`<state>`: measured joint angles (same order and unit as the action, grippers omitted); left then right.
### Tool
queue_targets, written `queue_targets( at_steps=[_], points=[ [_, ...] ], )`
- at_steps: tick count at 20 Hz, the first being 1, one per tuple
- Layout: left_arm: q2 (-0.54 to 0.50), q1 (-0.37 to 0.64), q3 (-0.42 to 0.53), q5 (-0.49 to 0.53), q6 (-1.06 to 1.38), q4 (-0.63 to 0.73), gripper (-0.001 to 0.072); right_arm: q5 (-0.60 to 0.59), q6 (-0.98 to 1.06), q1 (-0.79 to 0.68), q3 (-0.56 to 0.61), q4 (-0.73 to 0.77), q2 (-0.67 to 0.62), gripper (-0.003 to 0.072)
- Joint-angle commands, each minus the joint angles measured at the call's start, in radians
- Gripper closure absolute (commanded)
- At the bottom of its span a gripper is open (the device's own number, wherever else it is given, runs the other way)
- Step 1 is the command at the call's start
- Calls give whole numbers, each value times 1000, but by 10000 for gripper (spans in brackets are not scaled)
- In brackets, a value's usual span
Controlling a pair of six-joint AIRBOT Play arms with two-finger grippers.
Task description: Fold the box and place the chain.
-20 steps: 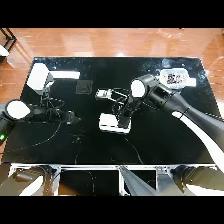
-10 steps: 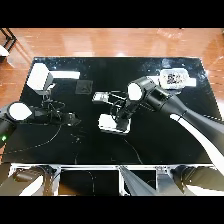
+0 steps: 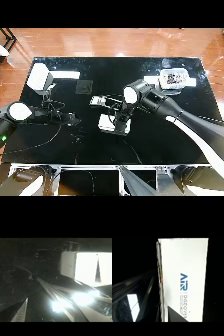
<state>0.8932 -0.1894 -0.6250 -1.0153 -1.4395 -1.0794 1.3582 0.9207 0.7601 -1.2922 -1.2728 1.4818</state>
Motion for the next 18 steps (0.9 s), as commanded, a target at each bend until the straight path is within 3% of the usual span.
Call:
queue_targets(
  at_steps=[1,6,9,10,11,12,14,16,18],
  points=[
    [0,-2,1,10,0,1,68,29,19,2,0,0,2,556],
    [0,-5,1,11,1,11,68,34,116,-29,0,1,-45,555],
    [0,-5,1,10,0,12,68,115,230,-128,2,19,-123,557],
    [0,-5,1,10,0,15,68,153,262,-179,21,52,-158,568],
    [0,-5,0,10,0,16,68,163,286,-241,79,117,-210,664],
    [0,-5,0,9,0,16,68,140,300,-305,174,211,-275,665],
    [0,-5,0,9,5,16,68,6,354,-398,410,441,-401,665],
    [0,-5,0,11,7,16,68,-263,361,-408,607,732,-465,665],
    [0,-5,0,11,9,16,68,-529,362,-339,694,961,-446,665]
  ],
)
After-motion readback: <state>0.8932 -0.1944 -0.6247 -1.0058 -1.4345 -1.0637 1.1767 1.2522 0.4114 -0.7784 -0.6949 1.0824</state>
